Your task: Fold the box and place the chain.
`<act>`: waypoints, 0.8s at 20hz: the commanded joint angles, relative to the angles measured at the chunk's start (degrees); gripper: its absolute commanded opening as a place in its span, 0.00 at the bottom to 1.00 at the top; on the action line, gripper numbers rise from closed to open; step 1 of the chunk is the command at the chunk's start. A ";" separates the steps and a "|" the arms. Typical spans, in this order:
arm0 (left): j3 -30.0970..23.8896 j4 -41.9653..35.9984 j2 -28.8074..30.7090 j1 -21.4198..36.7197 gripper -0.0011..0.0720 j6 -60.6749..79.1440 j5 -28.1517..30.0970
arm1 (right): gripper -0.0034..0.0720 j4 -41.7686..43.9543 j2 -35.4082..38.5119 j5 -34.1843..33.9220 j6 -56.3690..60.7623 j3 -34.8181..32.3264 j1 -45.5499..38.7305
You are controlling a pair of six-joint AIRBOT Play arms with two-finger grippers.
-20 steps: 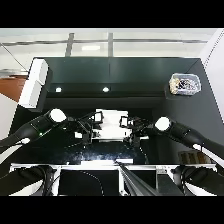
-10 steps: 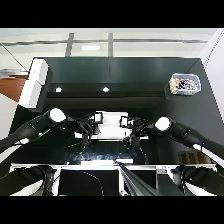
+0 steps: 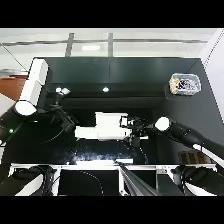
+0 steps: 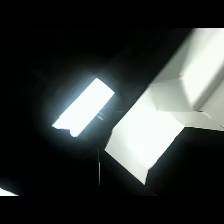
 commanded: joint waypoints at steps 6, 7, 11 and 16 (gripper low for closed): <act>-5.07 1.60 -3.19 14.91 0.05 -25.99 -6.45 | 0.70 0.02 0.02 0.04 0.00 0.02 0.02; -6.32 0.48 -3.50 14.93 0.05 -25.99 -5.95 | 0.70 0.02 0.00 0.04 0.00 0.00 0.02; -10.69 -11.80 -6.45 14.86 0.05 -20.70 -4.59 | 0.70 0.00 0.00 -0.17 -0.02 0.00 0.02; -12.04 -20.65 -8.11 14.86 0.05 -13.92 -3.52 | 0.70 0.02 0.00 -0.17 -0.02 0.00 0.02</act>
